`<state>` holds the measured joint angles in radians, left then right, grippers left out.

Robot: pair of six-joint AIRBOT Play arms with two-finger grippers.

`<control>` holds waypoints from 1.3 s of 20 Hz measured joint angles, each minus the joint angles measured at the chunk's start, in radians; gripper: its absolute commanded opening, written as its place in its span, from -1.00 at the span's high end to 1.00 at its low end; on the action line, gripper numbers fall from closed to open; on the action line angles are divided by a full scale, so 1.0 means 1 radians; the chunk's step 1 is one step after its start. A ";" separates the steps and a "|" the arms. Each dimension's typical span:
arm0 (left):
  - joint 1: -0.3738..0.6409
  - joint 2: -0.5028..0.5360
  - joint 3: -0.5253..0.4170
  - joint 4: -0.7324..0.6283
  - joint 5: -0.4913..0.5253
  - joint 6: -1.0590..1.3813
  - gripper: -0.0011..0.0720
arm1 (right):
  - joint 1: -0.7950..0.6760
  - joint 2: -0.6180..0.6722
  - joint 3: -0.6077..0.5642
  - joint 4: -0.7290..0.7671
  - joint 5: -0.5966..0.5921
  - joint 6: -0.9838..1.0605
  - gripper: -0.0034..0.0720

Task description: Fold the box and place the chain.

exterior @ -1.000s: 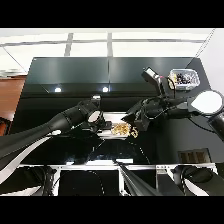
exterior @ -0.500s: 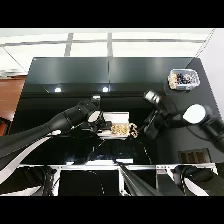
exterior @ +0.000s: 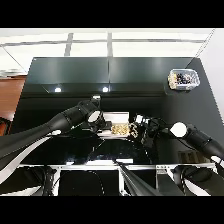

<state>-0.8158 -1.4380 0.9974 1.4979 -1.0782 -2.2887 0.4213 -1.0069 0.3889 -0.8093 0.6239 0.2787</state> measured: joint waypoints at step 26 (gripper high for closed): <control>0.000 0.000 0.000 0.000 0.000 0.000 0.88 | -0.031 0.156 0.473 -0.093 0.446 0.556 0.87</control>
<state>-0.8158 -1.4380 0.9974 1.4975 -1.0779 -2.2890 0.3908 -0.8509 0.8619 -0.9024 1.0702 0.8349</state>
